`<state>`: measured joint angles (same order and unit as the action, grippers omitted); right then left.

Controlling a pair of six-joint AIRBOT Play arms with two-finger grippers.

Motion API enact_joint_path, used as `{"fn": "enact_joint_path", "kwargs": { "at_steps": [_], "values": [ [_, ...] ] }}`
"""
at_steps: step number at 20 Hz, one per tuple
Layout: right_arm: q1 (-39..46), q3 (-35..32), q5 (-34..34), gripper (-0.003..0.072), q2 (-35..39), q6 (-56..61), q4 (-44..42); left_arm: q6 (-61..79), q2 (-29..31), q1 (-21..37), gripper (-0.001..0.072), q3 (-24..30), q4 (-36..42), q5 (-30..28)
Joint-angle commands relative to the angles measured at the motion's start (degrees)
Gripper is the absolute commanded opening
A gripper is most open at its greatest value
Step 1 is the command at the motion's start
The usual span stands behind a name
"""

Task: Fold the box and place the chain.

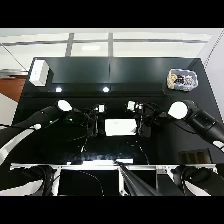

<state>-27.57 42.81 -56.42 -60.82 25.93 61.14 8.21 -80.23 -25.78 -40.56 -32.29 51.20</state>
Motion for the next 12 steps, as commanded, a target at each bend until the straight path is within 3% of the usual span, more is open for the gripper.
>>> {"fn": "enact_joint_path", "kwargs": {
  "at_steps": [1,6,12],
  "values": [
    [-0.1,0.0,0.9,0.0702,-0.1,0.0,0.8,0.0,0.0,0.0,0.0404,0.0,0.0,0.0],
    [-0.4,0.0,-5.6,0.0703,0.0,0.1,-1.2,0.0,0.0,0.0,0.0404,0.0,0.0,0.0],
    [-0.5,0.0,-4.8,0.0703,0.0,0.2,-1.0,0.0,0.0,0.0,0.0404,0.0,0.0,0.0]
  ]
}}
